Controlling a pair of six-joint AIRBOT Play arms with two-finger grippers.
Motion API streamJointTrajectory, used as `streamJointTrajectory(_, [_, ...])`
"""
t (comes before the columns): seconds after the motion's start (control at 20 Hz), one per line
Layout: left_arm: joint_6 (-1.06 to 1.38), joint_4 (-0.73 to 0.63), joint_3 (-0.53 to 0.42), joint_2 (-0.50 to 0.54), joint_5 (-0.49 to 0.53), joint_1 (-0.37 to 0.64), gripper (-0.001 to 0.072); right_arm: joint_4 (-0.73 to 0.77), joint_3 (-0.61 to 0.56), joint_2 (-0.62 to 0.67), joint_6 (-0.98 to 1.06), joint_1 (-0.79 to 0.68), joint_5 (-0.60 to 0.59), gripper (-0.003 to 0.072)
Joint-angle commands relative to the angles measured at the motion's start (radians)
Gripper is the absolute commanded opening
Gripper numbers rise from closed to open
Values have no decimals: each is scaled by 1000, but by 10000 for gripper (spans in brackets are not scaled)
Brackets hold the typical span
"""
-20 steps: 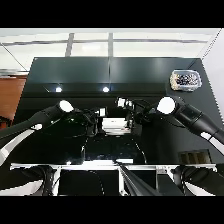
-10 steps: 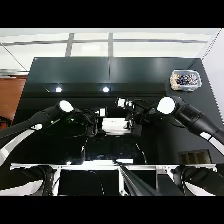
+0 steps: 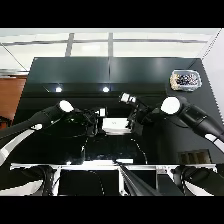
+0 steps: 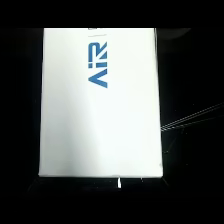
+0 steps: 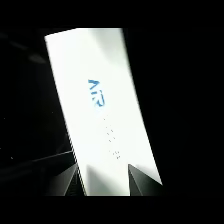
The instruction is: Fold the box and place the chain.
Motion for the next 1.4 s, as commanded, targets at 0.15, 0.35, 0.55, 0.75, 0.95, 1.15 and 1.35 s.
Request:
streamJointTrajectory(0.15, [0,0,0,-1,0,-1,402,406,-130,36,245,-133,172,16])
streamJointTrajectory(0.35, [0,0,0,-1,0,-1,402,719,-220,5,257,-100,-85,15])
streamJointTrajectory(0.55, [0,0,0,-1,1,-1,403,667,-220,-66,310,-98,-127,15])
streamJointTrajectory(0.75, [0,0,0,-1,1,-1,402,502,-220,-97,423,-98,-145,15])
streamJointTrajectory(0.95, [0,-1,0,-1,3,0,402,471,-220,-97,420,-98,-139,15])
streamJointTrajectory(1.15, [-1,-1,0,-1,2,0,402,466,-177,-73,373,-113,-58,15])
streamJointTrajectory(1.35, [-9,-8,0,1,0,2,404,280,-33,57,408,-249,137,15])
